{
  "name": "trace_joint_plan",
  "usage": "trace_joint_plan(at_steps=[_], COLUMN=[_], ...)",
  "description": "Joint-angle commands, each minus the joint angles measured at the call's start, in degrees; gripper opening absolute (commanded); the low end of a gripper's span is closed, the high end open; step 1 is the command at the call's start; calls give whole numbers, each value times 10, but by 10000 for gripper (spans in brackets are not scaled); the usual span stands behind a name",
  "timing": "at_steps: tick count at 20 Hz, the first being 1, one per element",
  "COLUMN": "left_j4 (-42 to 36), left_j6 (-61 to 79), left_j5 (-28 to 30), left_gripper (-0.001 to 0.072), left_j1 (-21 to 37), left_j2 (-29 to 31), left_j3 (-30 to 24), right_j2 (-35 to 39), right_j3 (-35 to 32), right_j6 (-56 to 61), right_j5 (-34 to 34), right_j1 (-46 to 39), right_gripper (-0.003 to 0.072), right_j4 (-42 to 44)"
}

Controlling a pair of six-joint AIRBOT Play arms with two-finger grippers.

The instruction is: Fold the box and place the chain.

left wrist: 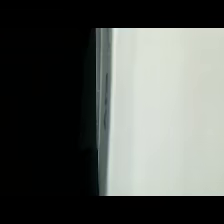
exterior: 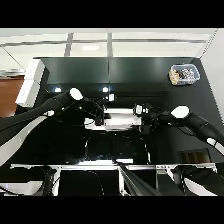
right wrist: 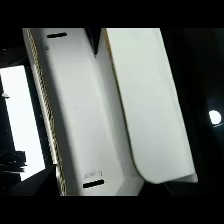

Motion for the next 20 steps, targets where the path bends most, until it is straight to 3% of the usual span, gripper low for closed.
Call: trace_joint_plan(at_steps=[1, 11, 20], left_j4=[-2, -2, -2], left_j6=[-2, -3, -3], left_j5=[2, 2, 2], left_gripper=[28, 28, 28], left_j1=[0, 0, 0], left_j2=[0, 0, 0], left_j3=[0, 0, 0], right_j2=[-30, -71, -82], right_j3=[0, 2, 13], right_j6=[-44, -69, -16], right_j5=[34, 37, 38], right_j1=[0, -11, -20], right_gripper=[646, 645, 645], right_j4=[23, 21, -18])
